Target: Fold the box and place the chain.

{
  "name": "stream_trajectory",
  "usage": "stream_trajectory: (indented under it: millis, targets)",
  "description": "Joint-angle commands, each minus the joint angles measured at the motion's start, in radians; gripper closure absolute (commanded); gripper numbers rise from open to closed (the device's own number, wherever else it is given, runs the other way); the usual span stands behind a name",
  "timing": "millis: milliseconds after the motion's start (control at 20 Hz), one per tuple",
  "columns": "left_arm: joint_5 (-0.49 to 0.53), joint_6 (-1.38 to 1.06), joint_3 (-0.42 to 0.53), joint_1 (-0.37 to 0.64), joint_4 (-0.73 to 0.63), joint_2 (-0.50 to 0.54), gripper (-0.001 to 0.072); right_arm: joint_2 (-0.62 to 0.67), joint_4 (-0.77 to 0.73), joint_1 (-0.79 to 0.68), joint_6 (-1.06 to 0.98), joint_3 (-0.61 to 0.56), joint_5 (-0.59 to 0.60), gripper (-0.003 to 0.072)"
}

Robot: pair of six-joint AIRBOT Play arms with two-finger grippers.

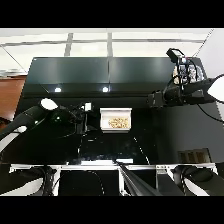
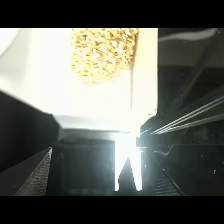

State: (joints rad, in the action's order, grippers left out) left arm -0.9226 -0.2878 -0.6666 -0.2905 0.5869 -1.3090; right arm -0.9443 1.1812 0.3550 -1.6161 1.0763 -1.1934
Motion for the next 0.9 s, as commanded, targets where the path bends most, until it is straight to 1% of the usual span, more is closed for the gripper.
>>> stream_trajectory:
  millis: [0, 150, 300, 600, 850]
  targets:
    - [-0.013, -0.019, -0.030, -0.014, -0.079, -0.056, -0.0003, 0.000, 0.000, 0.001, 0.000, 0.000, 0.006, 0.0477]
    - [-0.011, -0.019, -0.031, -0.043, -0.039, -0.077, -0.0003, -0.001, 0.001, 0.001, 0.000, 0.000, 0.022, 0.0477]
    - [-0.004, -0.010, -0.032, -0.059, -0.047, -0.097, -0.0003, 0.000, 0.001, 0.001, 0.000, 0.000, 0.019, 0.0477]
    - [0.024, 0.007, -0.037, -0.063, -0.053, -0.100, -0.0003, -0.001, 0.000, 0.001, 0.000, 0.000, 0.020, 0.0477]
    - [0.026, 0.007, -0.039, -0.072, -0.061, -0.101, -0.0003, -0.001, 0.001, 0.001, 0.000, 0.000, 0.021, 0.0477]
